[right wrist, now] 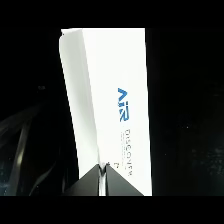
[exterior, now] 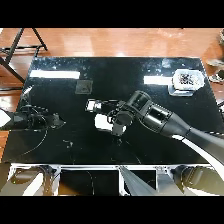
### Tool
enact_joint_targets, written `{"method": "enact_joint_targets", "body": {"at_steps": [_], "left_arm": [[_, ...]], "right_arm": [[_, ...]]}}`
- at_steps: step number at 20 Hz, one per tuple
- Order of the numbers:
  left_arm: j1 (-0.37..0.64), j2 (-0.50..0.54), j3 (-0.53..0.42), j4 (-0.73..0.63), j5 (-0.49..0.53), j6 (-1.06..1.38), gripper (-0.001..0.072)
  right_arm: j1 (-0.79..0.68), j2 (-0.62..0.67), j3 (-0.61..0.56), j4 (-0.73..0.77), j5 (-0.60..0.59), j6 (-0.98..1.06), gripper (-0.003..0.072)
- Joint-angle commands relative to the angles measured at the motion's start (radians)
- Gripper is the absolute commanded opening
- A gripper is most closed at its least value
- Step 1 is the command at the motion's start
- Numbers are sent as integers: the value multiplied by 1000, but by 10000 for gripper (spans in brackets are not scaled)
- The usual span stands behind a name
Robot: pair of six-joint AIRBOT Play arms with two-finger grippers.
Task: Fold the box and place the chain.
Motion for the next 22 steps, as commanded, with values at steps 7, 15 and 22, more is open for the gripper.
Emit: {"method": "enact_joint_targets", "body": {"at_steps": [7, 15, 22], "left_arm": [[1, 0, 0, 0, 0, 0, 643], [1, 0, 0, 0, -1, 1, 643], [1, 0, 0, 0, -4, 0, 643]], "right_arm": [[-1, 5, 0, -5, -8, 0, 14], [-1, 4, 26, 0, -27, -3, 15], [-1, -8, -1, 42, -27, -4, 15]]}}
